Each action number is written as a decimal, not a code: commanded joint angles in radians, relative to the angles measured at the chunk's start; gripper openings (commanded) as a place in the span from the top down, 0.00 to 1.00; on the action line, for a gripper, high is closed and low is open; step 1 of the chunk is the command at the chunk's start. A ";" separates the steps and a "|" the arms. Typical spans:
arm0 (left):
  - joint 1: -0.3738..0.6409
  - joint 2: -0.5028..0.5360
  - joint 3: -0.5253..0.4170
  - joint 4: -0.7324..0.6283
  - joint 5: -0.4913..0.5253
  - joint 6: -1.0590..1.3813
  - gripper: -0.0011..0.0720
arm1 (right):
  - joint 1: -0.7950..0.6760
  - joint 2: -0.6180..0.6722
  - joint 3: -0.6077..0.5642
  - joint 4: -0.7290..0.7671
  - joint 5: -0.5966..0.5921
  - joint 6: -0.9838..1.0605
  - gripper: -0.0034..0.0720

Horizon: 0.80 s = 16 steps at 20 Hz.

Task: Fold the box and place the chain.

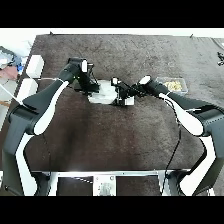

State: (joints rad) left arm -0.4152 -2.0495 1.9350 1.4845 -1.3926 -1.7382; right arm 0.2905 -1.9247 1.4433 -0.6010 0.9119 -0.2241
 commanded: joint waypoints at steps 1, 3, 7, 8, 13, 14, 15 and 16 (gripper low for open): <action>-0.001 0.000 0.009 0.008 0.003 0.013 0.90 | -0.001 0.000 0.000 -0.001 -0.002 0.000 0.16; -0.001 0.000 0.027 -0.003 -0.011 0.023 0.44 | -0.001 0.000 0.000 0.000 -0.002 0.000 0.16; 0.000 0.004 0.037 -0.002 -0.058 0.058 0.39 | -0.001 0.000 0.000 0.000 -0.002 0.000 0.16; 0.000 0.007 0.037 -0.001 -0.066 0.074 0.39 | -0.001 0.000 0.000 0.000 -0.002 0.000 0.16; 0.006 0.065 0.036 0.031 -0.098 0.126 0.39 | -0.001 0.000 0.000 0.000 -0.003 0.000 0.16; 0.010 0.086 0.036 0.035 -0.105 0.141 0.39 | -0.001 0.000 0.000 0.000 -0.002 0.000 0.16; 0.016 0.104 0.035 0.039 -0.105 0.156 0.39 | -0.001 0.000 0.000 0.000 -0.002 0.000 0.16; 0.024 0.126 0.035 0.043 -0.110 0.179 0.39 | -0.001 0.000 0.000 0.000 -0.002 0.000 0.16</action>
